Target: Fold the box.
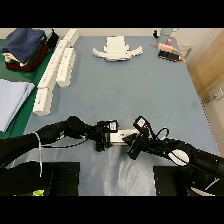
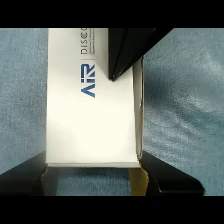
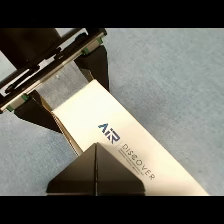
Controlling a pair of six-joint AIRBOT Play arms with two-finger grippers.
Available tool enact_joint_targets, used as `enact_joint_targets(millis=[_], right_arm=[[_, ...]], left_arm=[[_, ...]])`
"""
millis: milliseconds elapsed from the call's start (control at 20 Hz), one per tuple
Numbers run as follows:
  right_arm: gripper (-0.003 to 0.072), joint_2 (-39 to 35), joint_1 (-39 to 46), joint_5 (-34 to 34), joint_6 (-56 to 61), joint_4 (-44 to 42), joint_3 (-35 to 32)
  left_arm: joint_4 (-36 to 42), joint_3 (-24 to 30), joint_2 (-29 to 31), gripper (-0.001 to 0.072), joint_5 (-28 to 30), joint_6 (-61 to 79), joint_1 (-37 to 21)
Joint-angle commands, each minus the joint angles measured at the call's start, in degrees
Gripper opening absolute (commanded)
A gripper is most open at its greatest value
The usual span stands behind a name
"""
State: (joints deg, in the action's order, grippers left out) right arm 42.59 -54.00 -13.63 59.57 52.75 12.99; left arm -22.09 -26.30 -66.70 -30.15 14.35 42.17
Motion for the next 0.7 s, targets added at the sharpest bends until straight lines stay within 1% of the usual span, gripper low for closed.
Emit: enact_joint_targets(millis=[0, 150, 300, 400, 500, 600, 650], right_arm=[[0.0003, -1.11, 0.11, 1.14, -0.02, 0.94, 1.81], [0.0004, -3.8, 0.31, 0.94, 0.04, 6.91, 5.38], [0.0004, -4.33, 4.22, -2.6, 0.07, 9.4, 8.72], [0.0004, -4.31, 8.79, -6.43, 2.23, 12.66, 10.32], [0.0004, -4.31, 13.6, -10.54, 7.08, 19.67, 11.78], [0.0004, -2.93, 18.14, -17.16, 13.6, 28.24, 14.91], [0.0004, -1.2, 20.44, -22.45, 18.1, 32.72, 17.4]], left_arm=[[0.0, -0.07, -0.02, 0.0402, 0.0, -0.04, -0.02], [0.0, -0.04, -0.02, 0.0401, 0.0, -0.04, -0.02], [0.0, -0.04, -0.02, 0.0402, 0.0, -0.04, -0.02], [0.02, -0.07, -0.02, 0.0401, 0.02, -0.04, -0.02], [0.0, -0.04, -0.02, 0.0401, 0.0, -0.04, -0.02], [0.0, -0.04, -0.02, 0.0401, 0.0, -0.04, -0.02], [0.0, -0.07, -0.02, 0.0402, 0.0, -0.04, -0.02]])
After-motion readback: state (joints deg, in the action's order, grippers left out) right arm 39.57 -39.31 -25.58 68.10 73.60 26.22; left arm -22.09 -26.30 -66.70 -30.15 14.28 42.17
